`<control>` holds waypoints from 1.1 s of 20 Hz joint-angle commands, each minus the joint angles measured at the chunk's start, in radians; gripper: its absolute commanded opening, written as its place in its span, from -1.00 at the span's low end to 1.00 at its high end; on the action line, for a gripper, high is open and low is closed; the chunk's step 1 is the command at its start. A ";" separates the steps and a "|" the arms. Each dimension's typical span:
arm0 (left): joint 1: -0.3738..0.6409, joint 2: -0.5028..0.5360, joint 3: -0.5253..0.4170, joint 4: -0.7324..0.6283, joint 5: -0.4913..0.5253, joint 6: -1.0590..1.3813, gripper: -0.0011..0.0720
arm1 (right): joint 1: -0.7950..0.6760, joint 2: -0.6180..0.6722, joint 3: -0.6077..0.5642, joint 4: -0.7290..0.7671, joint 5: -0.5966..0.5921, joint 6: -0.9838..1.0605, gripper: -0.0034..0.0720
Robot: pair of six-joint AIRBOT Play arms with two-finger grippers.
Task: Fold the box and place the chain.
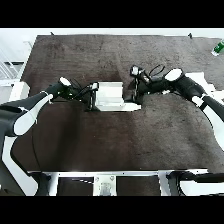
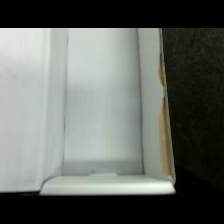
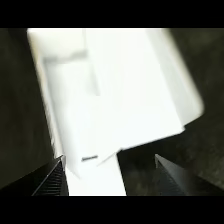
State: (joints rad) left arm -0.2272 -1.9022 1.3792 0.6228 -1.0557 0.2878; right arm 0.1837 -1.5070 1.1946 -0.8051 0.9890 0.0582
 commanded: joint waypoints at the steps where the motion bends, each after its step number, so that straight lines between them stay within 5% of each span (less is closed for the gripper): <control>1: 0.000 0.000 0.000 0.000 0.000 0.000 0.47 | 0.002 0.002 -0.053 -0.098 -0.032 -0.121 0.75; 13: 0.000 0.000 0.000 -0.001 0.000 0.000 0.47 | 0.046 -0.087 -0.052 -0.086 -0.103 -0.201 0.55; 14: 0.000 0.000 0.000 -0.001 0.000 0.000 0.47 | 0.054 -0.090 -0.052 -0.086 -0.104 -0.198 0.32; 22: 0.000 0.000 0.000 -0.001 0.000 0.000 0.47 | 0.070 -0.112 -0.038 -0.044 -0.130 -0.198 0.09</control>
State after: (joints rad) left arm -0.2272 -1.9022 1.3792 0.6216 -1.0561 0.2874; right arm 0.2481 -1.6123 1.1503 -0.8711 0.8711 -0.1387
